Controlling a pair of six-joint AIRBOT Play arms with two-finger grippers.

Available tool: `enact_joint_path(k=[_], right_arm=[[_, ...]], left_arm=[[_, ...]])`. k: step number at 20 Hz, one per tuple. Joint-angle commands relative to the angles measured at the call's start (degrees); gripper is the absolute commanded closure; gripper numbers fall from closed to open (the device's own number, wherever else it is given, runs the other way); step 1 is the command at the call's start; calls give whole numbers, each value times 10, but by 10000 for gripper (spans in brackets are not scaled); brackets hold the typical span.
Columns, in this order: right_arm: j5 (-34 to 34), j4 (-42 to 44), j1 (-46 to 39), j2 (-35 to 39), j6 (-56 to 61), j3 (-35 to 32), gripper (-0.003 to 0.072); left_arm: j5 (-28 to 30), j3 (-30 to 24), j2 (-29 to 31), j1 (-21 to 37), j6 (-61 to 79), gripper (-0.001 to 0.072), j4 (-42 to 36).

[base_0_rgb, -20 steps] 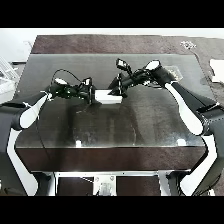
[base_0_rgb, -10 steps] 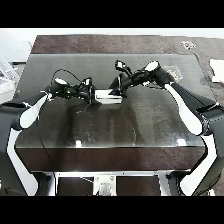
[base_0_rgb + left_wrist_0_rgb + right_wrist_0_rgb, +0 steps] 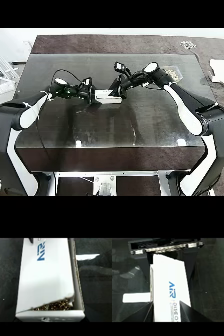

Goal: Fold the box and place the chain.

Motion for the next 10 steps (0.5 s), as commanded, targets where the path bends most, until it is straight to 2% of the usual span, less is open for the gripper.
enact_joint_path(k=[1,10], right_arm=[[7,0,3,0,1,-10,323],[7,25,3,0,-3,-41,319]], left_arm=[[0,0,0,0,0,182,0],[0,0,0,0,0,182,0]])
